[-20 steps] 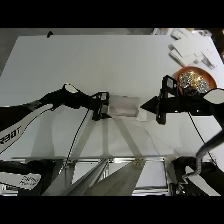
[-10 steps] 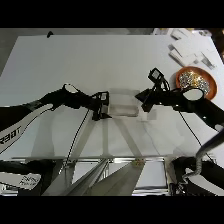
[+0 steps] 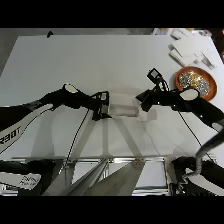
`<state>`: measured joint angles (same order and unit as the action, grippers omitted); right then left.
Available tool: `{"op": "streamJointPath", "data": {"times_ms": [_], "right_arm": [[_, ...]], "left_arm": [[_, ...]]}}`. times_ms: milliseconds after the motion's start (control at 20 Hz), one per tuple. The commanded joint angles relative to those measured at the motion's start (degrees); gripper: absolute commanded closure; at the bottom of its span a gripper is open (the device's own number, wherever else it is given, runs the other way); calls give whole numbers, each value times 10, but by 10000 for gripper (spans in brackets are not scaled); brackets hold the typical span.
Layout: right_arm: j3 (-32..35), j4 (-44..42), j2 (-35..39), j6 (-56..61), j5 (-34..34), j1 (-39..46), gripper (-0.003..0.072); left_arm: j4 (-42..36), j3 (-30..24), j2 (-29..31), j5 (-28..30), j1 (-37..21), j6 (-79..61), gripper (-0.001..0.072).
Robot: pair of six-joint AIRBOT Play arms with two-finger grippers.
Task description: Fold the box and place the chain.
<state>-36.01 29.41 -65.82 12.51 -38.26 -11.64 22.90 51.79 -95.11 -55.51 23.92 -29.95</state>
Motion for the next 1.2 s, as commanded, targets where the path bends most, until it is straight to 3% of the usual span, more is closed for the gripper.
{"op": "streamJointPath", "data": {"times_ms": [0,200,350,450,500,550,650,800,900,1150], "right_arm": [[0,103,89,61,-47,0,668],[0,346,158,29,-151,-1,669],[0,431,144,-33,-175,-21,660],[2,409,122,-77,-144,-22,414],[4,387,106,-92,-116,-22,393],[6,359,86,-109,-96,-22,406],[6,326,49,-147,-88,-22,608],[14,279,11,-242,-79,-22,597],[24,228,3,-261,-39,-22,498],[26,177,-26,-262,-48,-22,510]], "left_arm": [[0,0,0,0,0,0,622],[0,0,0,0,0,0,622],[0,0,0,0,0,0,622],[0,0,0,0,0,0,622],[0,0,0,0,0,0,622],[0,0,0,0,0,0,622],[0,0,0,0,0,0,622],[0,0,0,0,0,0,622],[0,0,0,0,0,0,622],[0,0,0,0,0,0,622]]}}
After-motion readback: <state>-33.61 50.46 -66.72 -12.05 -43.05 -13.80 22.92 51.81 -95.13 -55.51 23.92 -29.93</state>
